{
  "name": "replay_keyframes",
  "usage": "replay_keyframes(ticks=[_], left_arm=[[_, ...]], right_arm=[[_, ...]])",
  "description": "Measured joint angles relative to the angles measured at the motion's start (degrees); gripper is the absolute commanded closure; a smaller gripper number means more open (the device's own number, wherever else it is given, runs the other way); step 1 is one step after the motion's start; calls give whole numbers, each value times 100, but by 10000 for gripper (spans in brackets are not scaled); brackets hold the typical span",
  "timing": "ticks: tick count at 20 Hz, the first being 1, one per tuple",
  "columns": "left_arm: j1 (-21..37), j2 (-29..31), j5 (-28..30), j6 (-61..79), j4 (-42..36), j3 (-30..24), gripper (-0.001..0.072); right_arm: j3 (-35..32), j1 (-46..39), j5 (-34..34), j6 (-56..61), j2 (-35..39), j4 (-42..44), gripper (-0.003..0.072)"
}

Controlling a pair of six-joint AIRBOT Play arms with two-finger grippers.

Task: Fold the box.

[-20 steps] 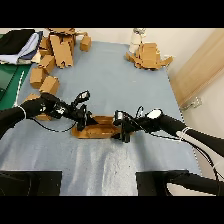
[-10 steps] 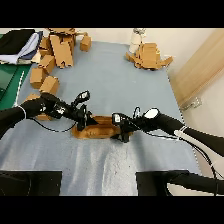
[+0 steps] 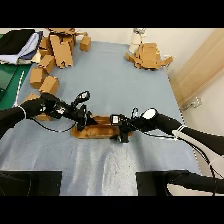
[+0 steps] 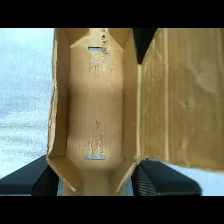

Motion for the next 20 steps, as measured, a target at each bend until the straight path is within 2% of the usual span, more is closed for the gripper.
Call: replay_keyframes(ticks=[20], left_arm=[[0, 0, 2, 2, 0, 0, 697]], right_arm=[[66, 22, 111, -2, -22, -7, 87]])
